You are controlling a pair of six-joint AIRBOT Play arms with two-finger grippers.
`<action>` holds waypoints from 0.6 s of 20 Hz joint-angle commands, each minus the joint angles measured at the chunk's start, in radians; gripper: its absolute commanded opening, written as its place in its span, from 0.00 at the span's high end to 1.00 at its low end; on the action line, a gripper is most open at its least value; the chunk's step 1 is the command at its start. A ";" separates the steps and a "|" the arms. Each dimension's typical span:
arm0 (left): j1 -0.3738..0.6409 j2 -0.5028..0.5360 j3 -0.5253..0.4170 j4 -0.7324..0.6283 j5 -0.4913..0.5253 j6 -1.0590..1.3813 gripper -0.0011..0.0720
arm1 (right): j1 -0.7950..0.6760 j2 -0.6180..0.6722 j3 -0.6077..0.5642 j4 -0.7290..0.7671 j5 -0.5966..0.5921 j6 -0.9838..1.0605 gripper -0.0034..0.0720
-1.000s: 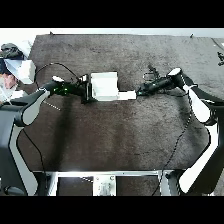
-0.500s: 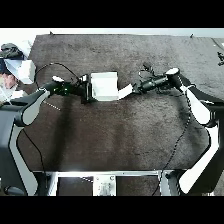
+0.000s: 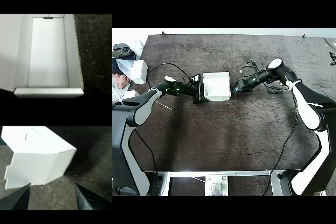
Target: Fold the box and place the chain.
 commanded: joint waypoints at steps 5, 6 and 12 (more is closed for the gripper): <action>0.000 0.000 0.001 0.000 0.000 0.000 0.57 | 0.068 0.002 0.035 -0.133 -0.088 0.083 0.09; 0.000 0.000 0.001 0.000 0.000 0.000 0.57 | 0.068 0.002 0.037 -0.133 -0.089 0.086 0.09; 0.000 0.000 0.001 0.000 0.000 0.000 0.57 | 0.104 0.000 0.065 -0.146 -0.142 0.105 0.09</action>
